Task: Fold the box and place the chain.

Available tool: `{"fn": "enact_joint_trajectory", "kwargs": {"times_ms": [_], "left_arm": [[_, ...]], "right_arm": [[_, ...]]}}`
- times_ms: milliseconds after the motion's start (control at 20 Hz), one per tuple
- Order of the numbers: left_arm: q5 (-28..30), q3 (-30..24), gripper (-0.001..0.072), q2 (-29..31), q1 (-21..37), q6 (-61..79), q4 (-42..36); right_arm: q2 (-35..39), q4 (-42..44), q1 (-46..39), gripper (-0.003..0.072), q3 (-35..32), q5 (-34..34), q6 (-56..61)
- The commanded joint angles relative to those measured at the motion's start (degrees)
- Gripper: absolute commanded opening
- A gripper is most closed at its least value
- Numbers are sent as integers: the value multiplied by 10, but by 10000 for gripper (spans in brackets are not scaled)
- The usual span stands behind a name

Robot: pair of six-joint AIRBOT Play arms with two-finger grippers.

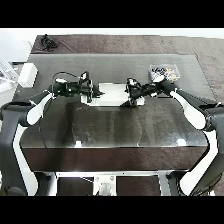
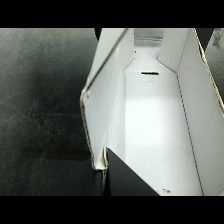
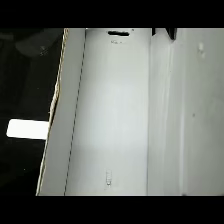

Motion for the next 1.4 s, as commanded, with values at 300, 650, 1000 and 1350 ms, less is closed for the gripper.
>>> {"fn": "enact_joint_trajectory", "kwargs": {"times_ms": [300, 650, 1000, 1350], "left_arm": [[0, 1, 22, 0, 0, 0, 0], [0, 1, 22, 0, 0, 0, 0], [0, 1, 22, 0, 0, 0, 0], [0, 1, 22, 0, 0, 0, 0]], "right_arm": [[0, -2, 0, 636, 1, 0, 0], [0, -2, -2, 586, 1, 0, 0], [0, -1, -2, 586, 1, 0, 0], [0, -1, -2, 586, 0, 0, 0]]}}
